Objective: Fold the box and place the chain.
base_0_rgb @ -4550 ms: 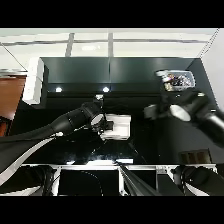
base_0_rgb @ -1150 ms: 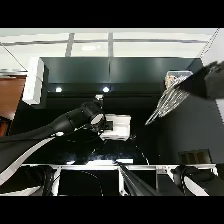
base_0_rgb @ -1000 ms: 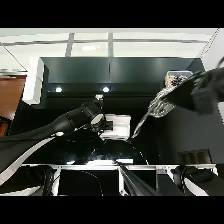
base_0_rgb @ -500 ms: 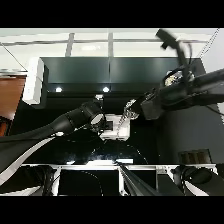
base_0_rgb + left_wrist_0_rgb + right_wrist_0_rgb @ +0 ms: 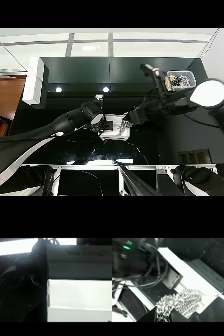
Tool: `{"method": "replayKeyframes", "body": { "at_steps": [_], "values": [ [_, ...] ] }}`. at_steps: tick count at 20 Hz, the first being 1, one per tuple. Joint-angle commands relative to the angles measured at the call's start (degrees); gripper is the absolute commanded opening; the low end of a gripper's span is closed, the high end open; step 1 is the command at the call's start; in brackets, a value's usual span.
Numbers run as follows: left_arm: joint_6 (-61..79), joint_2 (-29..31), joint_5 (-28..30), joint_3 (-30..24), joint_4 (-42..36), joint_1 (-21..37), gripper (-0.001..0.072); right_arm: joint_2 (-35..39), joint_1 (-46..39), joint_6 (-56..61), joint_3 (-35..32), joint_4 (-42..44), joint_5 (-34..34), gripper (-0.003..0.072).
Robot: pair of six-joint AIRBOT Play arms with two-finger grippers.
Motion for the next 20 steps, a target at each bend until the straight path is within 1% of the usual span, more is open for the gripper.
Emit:
{"method": "replayKeyframes", "body": {
  "at_steps": [1,5,7,10,11,12,13,16,18,20],
  "values": [
    [0.0,0.0,0.1,0.0,0.0,0.0,0.0023,-3.2,2.4,0.5,-3.8,-0.1,-3.5,0.0004],
    [0.0,0.0,0.0,0.0,0.0,0.0,0.0023,-7.5,4.0,0.6,-5.2,-0.1,-7.5,0.0005],
    [0.0,0.0,0.0,0.0,0.0,0.0,0.0023,-9.1,4.0,0.6,-5.2,-0.7,-7.6,0.0005],
    [0.0,0.0,0.0,0.0,0.0,0.0,0.0024,-9.5,4.0,1.6,-5.4,-3.1,-7.2,0.0014],
    [0.0,0.0,0.0,0.0,0.0,0.0,0.0023,-9.5,3.9,1.7,-5.4,-3.4,-6.9,0.0116],
    [0.0,0.0,0.0,0.0,0.0,0.0,0.0023,-9.4,3.7,1.7,-5.4,-3.7,-6.1,0.0275],
    [0.0,0.0,0.0,0.0,0.0,0.0,0.0023,-8.9,3.0,1.6,-5.3,-3.7,-4.4,0.0273],
    [0.0,0.0,0.0,0.0,-0.2,0.0,0.0023,-3.5,-1.4,1.6,-5.3,-7.5,1.5,0.0273],
    [0.0,0.0,0.1,0.0,-0.2,0.0,0.0023,2.4,-5.4,1.6,-5.3,-13.4,5.3,0.0273],
    [0.0,0.0,-0.1,0.0,-0.2,0.0,0.0024,8.1,-9.0,1.7,-5.6,-20.2,6.7,0.0272]
  ]
}}
